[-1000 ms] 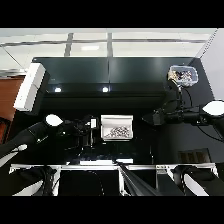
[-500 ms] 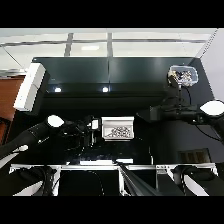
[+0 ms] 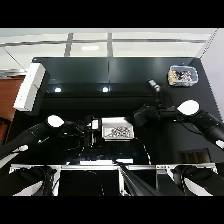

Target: Fold the box and place the chain.

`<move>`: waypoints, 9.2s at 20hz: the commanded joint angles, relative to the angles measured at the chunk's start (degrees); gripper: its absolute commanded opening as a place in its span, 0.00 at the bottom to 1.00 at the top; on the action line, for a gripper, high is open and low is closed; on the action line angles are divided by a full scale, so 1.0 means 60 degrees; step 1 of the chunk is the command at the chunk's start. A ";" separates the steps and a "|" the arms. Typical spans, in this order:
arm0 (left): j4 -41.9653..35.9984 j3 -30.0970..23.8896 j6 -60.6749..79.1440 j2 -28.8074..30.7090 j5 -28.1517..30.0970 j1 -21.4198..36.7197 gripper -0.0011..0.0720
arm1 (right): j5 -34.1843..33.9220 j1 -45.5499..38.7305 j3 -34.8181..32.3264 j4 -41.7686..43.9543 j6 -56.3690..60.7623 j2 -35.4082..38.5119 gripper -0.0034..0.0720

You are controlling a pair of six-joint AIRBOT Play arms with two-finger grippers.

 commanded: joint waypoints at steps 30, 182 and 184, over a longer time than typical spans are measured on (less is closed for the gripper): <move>0.0004 0.0007 0.0000 -0.0007 0.0004 -0.0007 0.47 | 0.0557 0.2393 0.0729 -0.3348 -0.3548 -0.0171 0.28; 0.8433 0.8983 -1.6498 -0.0900 -0.6324 0.8874 0.04 | 0.0918 -0.2845 0.0412 -0.3129 0.4331 0.2273 0.07; 0.8528 0.7887 -1.6531 0.0109 -0.5315 0.7752 0.04 | 0.0044 -0.2419 0.0350 -0.3209 0.3985 0.2273 0.07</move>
